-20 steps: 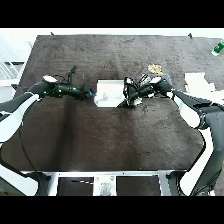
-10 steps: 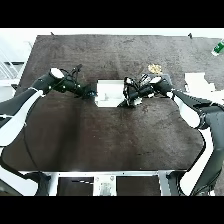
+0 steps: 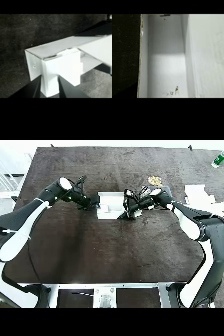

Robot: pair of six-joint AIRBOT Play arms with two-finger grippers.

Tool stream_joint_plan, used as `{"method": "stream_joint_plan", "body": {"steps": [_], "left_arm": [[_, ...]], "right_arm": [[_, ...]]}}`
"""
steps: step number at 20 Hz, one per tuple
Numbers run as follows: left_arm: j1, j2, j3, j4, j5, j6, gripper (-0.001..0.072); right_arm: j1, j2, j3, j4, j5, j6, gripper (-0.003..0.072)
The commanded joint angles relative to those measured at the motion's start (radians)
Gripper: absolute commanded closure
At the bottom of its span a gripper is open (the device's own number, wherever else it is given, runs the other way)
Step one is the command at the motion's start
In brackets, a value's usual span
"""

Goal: Fold the box and place the chain.

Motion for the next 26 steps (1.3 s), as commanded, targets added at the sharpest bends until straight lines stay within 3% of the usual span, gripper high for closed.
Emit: {"method": "stream_joint_plan", "body": {"steps": [1, 4, 12, 20, 26], "left_arm": [[-0.014, 0.001, 0.002, 0.034, 0.020, -0.058, 0.0451], [-0.048, 0.000, 0.002, 0.127, 0.041, -0.155, 0.0451], [-0.071, -0.008, 0.002, 0.211, 0.064, -0.247, 0.0450], [-0.081, -0.010, 0.006, 0.214, 0.062, -0.243, 0.0450], [-0.081, -0.103, 0.173, 0.262, -0.112, -0.274, 0.0450]], "right_arm": [[0.001, -0.001, 0.000, 0.000, 0.000, 0.000, 0.0210], [0.001, -0.001, 0.000, 0.000, 0.000, 0.000, 0.0210], [0.001, -0.001, 0.000, 0.000, 0.000, 0.000, 0.0210], [0.001, -0.001, 0.000, 0.000, 0.000, 0.000, 0.0210], [0.001, -0.001, 0.000, 0.000, 0.000, 0.000, 0.0210]]}}
